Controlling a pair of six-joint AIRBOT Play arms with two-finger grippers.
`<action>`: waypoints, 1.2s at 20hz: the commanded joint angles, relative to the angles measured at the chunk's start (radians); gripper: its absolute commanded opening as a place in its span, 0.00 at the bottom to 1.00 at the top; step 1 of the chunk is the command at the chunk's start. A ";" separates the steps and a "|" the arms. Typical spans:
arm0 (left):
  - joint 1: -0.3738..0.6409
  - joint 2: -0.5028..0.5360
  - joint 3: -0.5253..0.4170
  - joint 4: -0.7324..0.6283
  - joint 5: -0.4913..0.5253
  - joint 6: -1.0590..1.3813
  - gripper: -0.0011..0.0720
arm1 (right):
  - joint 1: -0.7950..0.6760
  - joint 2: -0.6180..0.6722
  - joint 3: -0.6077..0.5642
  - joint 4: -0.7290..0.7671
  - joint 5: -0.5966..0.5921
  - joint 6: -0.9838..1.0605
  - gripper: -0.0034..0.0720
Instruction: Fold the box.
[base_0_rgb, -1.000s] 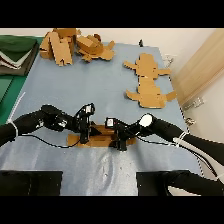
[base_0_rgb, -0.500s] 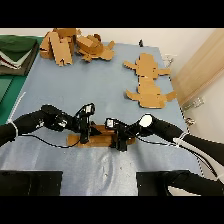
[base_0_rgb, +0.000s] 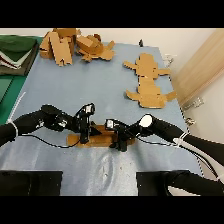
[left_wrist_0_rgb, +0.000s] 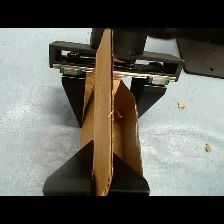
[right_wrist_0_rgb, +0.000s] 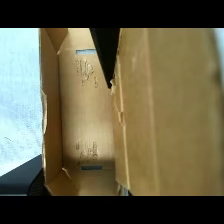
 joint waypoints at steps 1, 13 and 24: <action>0.000 0.000 0.001 0.000 0.000 0.000 0.04 | 0.000 -0.001 -0.001 -0.012 0.002 0.001 0.83; 0.000 0.000 0.001 0.000 0.001 0.000 0.03 | 0.077 0.000 -0.001 -0.122 -0.033 0.002 0.69; 0.000 0.000 0.001 0.000 0.003 0.000 0.03 | 0.084 0.027 -0.001 -0.177 -0.070 0.106 0.64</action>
